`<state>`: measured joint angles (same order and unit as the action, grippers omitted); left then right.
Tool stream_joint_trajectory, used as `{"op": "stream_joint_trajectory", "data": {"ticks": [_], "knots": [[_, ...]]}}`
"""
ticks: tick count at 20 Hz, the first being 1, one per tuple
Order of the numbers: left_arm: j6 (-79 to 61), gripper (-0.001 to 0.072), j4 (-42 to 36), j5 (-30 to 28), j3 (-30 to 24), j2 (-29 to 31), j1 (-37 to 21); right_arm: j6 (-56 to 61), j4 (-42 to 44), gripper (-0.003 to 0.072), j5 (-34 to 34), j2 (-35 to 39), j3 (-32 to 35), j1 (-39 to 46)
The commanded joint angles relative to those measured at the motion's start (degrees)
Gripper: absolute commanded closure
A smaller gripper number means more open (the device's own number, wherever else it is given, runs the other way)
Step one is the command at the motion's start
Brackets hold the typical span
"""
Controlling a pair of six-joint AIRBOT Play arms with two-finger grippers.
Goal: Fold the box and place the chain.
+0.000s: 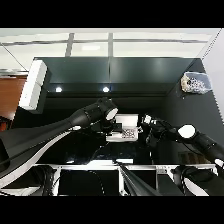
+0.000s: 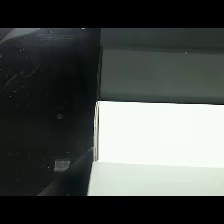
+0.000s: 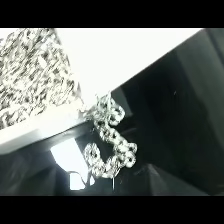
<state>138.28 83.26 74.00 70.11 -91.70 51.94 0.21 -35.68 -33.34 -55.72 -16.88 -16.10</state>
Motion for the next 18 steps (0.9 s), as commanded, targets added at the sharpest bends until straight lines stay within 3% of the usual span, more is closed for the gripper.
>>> {"op": "stream_joint_trajectory", "data": {"ticks": [1, 3, 5, 9, 12, 18], "knots": [[0.0, 0.0676, 0.0, 0.0, 0.0, 0.0, 0.0, -4.1, 2.9, 0.0198, 4.3, -1.1, -0.1, -0.1], [0.0, 0.0676, 0.0, 0.0, 0.0, 0.0, 0.0, -3.8, 2.9, 0.0204, 5.2, -1.1, -0.1, -0.1], [0.0, 0.0676, 0.0, 0.0, 0.0, 0.0, 0.0, -1.4, 2.9, 0.0686, 4.8, -1.1, -0.1, -0.1], [0.0, 0.0676, 0.0, 0.0, 0.0, 0.0, 0.0, 1.0, 2.8, 0.0673, 3.7, -0.9, -0.3, -0.1], [0.0, 0.0676, 0.0, 0.0, 0.0, 0.0, 0.0, 11.8, 0.8, 0.0673, 3.5, 0.9, -2.3, 0.0], [0.0, 0.0676, 0.0, 0.0, 0.0, 0.0, 0.0, 33.0, -15.6, 0.0673, -4.7, 11.0, -11.1, 0.0]]}}
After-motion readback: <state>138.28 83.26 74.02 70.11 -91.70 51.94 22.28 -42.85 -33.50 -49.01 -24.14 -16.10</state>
